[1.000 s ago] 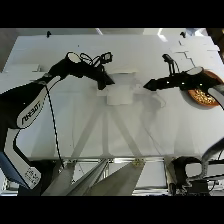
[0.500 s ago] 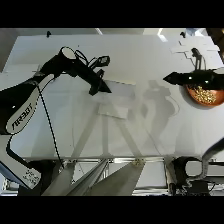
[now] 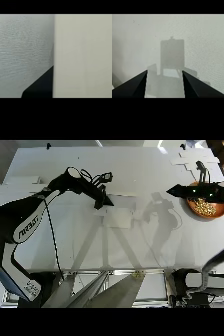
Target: Fold the box and place the chain.
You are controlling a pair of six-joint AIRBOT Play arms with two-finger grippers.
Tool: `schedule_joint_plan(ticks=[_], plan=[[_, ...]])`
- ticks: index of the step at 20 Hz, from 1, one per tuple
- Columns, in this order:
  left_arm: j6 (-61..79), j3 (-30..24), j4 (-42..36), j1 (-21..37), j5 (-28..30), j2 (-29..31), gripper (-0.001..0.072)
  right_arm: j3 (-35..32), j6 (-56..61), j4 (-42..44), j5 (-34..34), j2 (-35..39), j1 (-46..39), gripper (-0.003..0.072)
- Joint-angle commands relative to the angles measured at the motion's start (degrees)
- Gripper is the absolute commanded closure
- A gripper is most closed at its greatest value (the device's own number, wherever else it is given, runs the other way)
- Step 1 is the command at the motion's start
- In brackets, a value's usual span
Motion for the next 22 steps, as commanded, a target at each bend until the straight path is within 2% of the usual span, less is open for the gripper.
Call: schedule_joint_plan(ticks=[1, 8, 22], plan=[[0.39, -0.11, -1.64, -0.07, 3.58, -1.79, 0.0709, 0.07, 0.07, -0.07, 0.31, 0.04, -0.07, 0.0230], [0.48, -0.11, -0.98, -0.07, 6.60, -3.65, 0.0708, 0.07, 0.07, -0.07, 0.33, 0.02, -0.07, 0.0230], [3.39, -0.11, 0.50, -0.07, 7.65, -3.72, 0.0706, 0.07, 0.09, -0.07, 0.35, 0.02, -0.07, 0.0230]])
